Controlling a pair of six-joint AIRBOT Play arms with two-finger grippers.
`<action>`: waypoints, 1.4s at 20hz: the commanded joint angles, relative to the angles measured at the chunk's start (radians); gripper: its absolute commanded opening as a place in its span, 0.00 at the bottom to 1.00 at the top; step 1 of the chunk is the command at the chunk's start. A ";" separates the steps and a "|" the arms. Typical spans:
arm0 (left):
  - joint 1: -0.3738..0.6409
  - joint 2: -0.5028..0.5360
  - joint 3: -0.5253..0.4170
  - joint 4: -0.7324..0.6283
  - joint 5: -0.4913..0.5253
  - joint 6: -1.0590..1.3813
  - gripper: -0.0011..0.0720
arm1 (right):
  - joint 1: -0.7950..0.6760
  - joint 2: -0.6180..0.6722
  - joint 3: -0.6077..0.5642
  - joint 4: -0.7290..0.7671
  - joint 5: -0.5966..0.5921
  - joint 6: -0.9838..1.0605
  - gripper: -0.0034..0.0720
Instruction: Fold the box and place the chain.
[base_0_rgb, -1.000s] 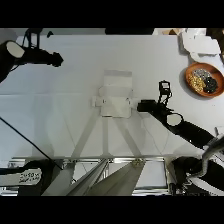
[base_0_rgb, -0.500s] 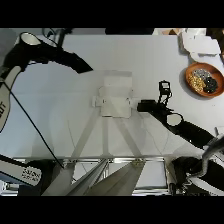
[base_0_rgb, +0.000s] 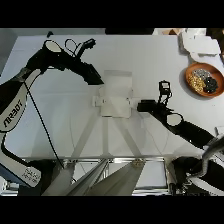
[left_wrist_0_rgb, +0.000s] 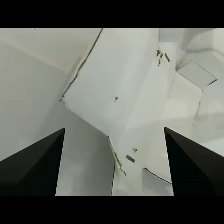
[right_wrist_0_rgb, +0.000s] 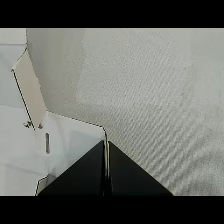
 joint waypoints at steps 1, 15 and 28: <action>-0.017 -0.007 0.001 0.003 0.000 0.002 0.97 | 0.001 0.000 0.000 0.000 0.000 0.000 0.06; -0.068 -0.074 0.001 0.007 0.051 0.053 0.97 | 0.001 0.000 0.000 0.000 0.000 0.000 0.06; -0.103 -0.074 0.001 0.009 0.065 0.198 0.54 | 0.001 0.000 0.000 0.000 0.000 0.000 0.06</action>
